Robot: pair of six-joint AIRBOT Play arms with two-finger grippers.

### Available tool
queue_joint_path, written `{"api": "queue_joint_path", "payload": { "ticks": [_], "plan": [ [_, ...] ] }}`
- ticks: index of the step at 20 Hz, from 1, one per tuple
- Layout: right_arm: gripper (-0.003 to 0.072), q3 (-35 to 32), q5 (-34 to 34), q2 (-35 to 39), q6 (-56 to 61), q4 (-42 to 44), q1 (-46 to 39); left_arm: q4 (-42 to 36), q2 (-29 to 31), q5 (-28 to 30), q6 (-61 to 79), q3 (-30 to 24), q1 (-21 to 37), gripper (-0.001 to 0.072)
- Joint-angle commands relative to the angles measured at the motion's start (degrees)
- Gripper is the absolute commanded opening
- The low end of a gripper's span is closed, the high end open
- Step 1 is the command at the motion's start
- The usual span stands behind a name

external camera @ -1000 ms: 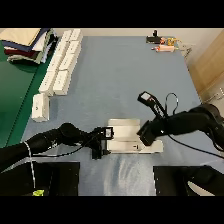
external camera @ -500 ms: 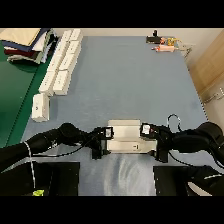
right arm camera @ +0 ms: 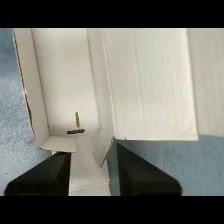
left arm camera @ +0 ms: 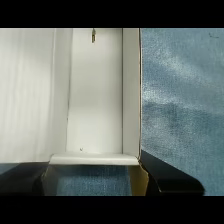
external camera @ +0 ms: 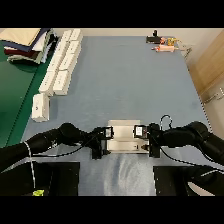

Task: Fold the box.

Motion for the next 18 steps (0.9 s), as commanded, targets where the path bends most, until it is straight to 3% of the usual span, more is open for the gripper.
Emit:
{"api": "queue_joint_path", "payload": {
  "ticks": [1, 3, 7, 11, 17, 18],
  "plan": [
    [0.0362, -0.02, 1.16, -1.01, -2.97, 3.87, 0.07, 0.00, 0.00, 0.00, 0.07, 0.07, 0.02, 0.0427],
    [0.0266, -0.02, 0.68, -1.01, -2.97, 4.83, 0.07, 0.02, 0.00, 0.00, 0.07, 0.04, 0.02, 0.0427],
    [0.0263, -0.02, -0.28, -1.01, -2.95, 4.81, 0.07, 0.02, 0.00, 0.00, 0.07, 0.04, 0.02, 0.0427],
    [0.0150, -0.02, -0.31, -1.01, -2.80, 5.60, 0.07, 0.02, 0.00, 0.00, 0.07, 0.04, 0.02, 0.0427],
    [0.0165, -0.02, -0.39, -1.01, -2.73, 5.62, 0.07, 0.02, 0.00, 0.00, 0.07, 0.04, 0.02, 0.0427],
    [0.0198, -0.02, -0.33, -1.01, -2.73, 4.76, 0.04, 0.02, 0.00, 0.00, 0.07, 0.04, 0.02, 0.0427]
  ]
}}
